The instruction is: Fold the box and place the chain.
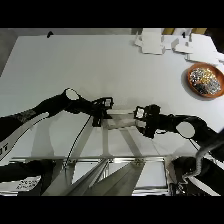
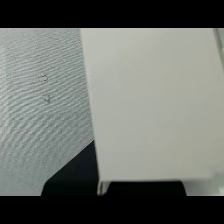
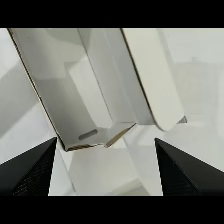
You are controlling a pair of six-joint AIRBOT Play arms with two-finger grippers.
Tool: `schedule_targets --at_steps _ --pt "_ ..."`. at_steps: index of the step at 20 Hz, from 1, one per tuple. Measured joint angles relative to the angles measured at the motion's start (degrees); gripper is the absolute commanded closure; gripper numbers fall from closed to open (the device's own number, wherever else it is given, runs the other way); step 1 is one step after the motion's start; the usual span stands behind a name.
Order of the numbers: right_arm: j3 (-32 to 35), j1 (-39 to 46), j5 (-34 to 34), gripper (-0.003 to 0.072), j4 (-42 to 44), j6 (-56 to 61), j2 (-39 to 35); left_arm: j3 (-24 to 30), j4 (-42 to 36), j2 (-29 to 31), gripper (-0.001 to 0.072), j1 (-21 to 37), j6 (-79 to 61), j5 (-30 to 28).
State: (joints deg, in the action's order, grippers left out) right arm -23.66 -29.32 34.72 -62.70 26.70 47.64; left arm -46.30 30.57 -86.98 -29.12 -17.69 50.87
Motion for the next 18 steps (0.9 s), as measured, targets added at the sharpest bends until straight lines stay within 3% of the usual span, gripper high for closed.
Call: schedule_targets --at_steps 8,18 --pt "-0.02 4.96 -1.22 0.0013 15.04 -22.49 8.48 -0.02 0.02 0.0 0.0697 0.0 -0.02 0.04" --pt "-0.02 10.05 1.51 -0.0002 17.68 -32.5 7.93 -0.02 0.09 0.0 0.0697 0.0 -0.07 0.09"
